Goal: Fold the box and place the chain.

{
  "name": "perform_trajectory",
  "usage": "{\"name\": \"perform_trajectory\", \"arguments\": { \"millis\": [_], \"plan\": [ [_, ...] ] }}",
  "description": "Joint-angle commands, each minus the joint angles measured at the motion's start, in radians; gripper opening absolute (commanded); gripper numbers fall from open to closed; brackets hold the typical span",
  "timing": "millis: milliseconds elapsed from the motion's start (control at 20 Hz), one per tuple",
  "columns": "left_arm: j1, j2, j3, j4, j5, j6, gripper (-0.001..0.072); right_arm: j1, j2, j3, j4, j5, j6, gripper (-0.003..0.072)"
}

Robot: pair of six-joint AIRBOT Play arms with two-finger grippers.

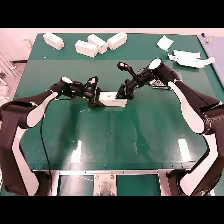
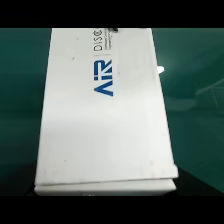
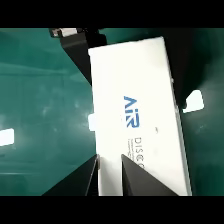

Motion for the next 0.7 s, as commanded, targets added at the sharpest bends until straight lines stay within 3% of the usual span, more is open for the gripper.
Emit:
{"name": "perform_trajectory", "arguments": {
  "millis": [0,200,250,400,650],
  "plan": [
    [0.0,0.001,0.001,-0.003,0.007,-0.003,0.0469,0.0,0.0,-0.036,0.057,-0.003,-0.035,0.0169],
    [0.0,0.001,0.001,-0.003,0.006,-0.003,0.0469,0.0,0.0,-0.076,0.068,-0.03,-0.043,0.0123],
    [0.0,0.001,0.001,-0.003,0.006,-0.003,0.0469,0.0,0.0,-0.076,0.076,-0.04,-0.054,0.0066],
    [0.0,0.001,0.001,-0.003,0.006,-0.003,0.0469,-0.005,0.005,-0.076,0.111,-0.053,-0.064,0.0012],
    [0.0,0.001,0.001,-0.003,0.007,-0.003,0.0469,-0.007,0.053,-0.076,0.135,-0.053,-0.063,0.0011]
  ]
}}
